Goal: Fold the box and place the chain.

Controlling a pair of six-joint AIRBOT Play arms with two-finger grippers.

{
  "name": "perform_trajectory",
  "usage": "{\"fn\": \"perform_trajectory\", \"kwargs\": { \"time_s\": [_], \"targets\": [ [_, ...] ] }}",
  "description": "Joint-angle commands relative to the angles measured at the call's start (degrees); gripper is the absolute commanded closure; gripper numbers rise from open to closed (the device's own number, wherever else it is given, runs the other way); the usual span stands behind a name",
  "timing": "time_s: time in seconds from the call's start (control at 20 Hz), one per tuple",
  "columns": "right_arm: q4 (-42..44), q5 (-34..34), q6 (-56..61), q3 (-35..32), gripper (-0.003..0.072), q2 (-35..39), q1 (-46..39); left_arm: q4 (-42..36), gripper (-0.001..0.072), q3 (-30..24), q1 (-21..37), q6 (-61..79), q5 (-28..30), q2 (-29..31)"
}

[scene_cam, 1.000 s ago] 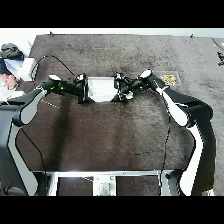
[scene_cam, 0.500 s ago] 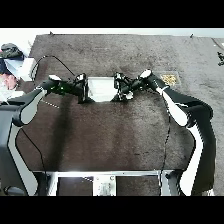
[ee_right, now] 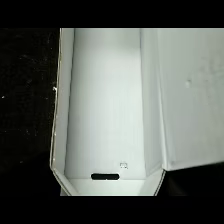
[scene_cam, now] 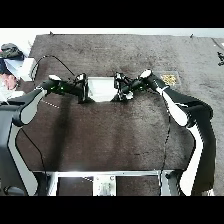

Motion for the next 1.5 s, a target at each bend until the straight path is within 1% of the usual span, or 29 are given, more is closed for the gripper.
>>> {"fn": "perform_trajectory", "kwargs": {
  "time_s": [0.0, 0.05, 0.25, 0.7, 0.85, 1.0, 1.05, 1.15, 1.25, 1.3, 1.45],
  "targets": [
    [0.02, -0.28, 0.11, 0.07, 0.0004, 0.09, -0.09, -0.13, 0.0248, 0.02, -0.04, 0.02, 0.04, -0.02],
    [0.00, -0.35, 0.35, 0.07, -0.0027, 0.17, -0.13, -0.13, 0.0248, 0.02, -0.04, 0.02, 0.02, -0.02],
    [-1.40, -0.13, 0.35, 0.07, -0.0027, 0.55, -0.26, -0.11, 0.0248, 0.02, -0.04, 0.02, 0.04, -0.02],
    [-13.51, 0.94, 4.28, 0.07, -0.0027, 5.68, -0.70, -0.11, 0.0248, 0.02, -0.04, 0.04, 0.04, -0.02],
    [-15.74, 2.08, 9.46, 0.07, -0.0026, 7.63, -1.70, -0.11, 0.0248, 0.02, -0.04, 0.04, 0.04, -0.02],
    [-15.19, 3.61, 15.06, 0.07, -0.0024, 10.71, -3.21, -0.11, 0.0248, 0.02, -0.04, 0.04, 0.04, -0.02],
    [-13.92, 3.91, 16.81, 0.07, -0.0006, 11.67, -3.67, -0.13, 0.0248, 0.02, -0.04, 0.04, 0.04, -0.02],
    [-9.35, 5.84, 16.90, 0.07, 0.0426, 12.79, -4.15, -0.13, 0.0248, 0.02, -0.04, 0.02, 0.04, -0.02],
    [-3.69, 6.54, 16.85, 0.02, 0.0596, 12.83, -3.78, -0.13, 0.0248, 0.02, -0.04, 0.04, 0.04, -0.02],
    [-1.68, 6.10, 16.57, 0.00, 0.0668, 12.83, -3.23, -0.13, 0.0248, 0.02, -0.04, 0.02, 0.04, -0.02],
    [2.05, 2.08, 14.19, -0.02, 0.0669, 12.41, -1.16, -0.13, 0.0248, 0.02, -0.04, 0.02, 0.04, -0.02]
  ]
}}
